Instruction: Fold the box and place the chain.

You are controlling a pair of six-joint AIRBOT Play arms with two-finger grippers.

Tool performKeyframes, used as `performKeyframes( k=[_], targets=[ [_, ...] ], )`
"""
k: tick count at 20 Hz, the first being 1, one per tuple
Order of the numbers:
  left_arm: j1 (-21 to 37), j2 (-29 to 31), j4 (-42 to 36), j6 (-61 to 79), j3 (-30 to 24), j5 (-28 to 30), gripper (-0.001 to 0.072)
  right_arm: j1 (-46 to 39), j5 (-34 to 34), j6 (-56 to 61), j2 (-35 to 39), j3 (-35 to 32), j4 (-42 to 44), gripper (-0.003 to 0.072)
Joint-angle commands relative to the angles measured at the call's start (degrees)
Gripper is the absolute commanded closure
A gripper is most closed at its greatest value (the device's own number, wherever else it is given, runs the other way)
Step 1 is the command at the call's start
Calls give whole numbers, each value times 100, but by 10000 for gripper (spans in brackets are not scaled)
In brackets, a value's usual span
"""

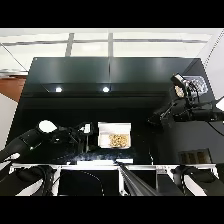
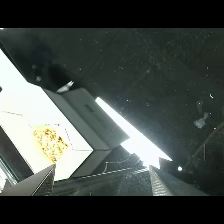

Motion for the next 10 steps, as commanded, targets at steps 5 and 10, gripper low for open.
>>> performKeyframes(
  k=[5,10],
  targets=[
    [-151,-4,68,57,7,101,23,0,9,2,0,7,0,-17],
    [-234,-4,118,-35,9,221,259,4,-28,13,0,-24,13,-17]
  ],
)
